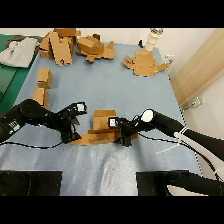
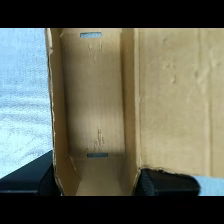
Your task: Fold the box.
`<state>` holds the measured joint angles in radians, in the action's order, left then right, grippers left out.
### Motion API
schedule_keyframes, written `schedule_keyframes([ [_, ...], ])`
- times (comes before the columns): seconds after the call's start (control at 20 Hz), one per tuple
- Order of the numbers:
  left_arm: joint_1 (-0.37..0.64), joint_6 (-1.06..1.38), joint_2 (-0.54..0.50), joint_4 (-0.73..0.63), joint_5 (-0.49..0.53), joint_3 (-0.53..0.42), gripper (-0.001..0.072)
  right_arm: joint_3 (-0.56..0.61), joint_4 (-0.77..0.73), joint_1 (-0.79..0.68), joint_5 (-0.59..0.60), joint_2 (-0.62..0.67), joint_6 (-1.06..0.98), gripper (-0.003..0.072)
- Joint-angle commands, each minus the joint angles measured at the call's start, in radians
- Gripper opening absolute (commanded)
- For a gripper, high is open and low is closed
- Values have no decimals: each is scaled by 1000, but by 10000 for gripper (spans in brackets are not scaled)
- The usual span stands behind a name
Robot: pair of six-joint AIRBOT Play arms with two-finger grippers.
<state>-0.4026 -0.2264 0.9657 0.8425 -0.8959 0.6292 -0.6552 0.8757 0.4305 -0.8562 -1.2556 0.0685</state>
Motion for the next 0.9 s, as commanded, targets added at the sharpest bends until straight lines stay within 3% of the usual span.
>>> schedule_keyframes([
  [0.0, -69, 21, 55, 10, 19, -1, 688, 0, 0, 0, 0, 0, 0, 440],
  [0.15, -167, 21, 124, 11, 80, -1, 687, 0, 0, 0, 0, 0, 0, 440],
  [0.35, -207, 19, 191, 9, 217, -1, 688, 0, 0, 0, 0, 0, 0, 440],
  [0.65, -207, 16, 199, -20, 214, -1, 680, 0, 0, 0, 0, 0, 0, 440],
  [0.75, -209, 17, 199, -35, 193, -1, 441, 0, 0, 0, 0, 0, 0, 440],
  [0.85, -216, 17, 199, -35, 177, 0, 290, 0, 0, 0, 0, 0, 0, 440],
])
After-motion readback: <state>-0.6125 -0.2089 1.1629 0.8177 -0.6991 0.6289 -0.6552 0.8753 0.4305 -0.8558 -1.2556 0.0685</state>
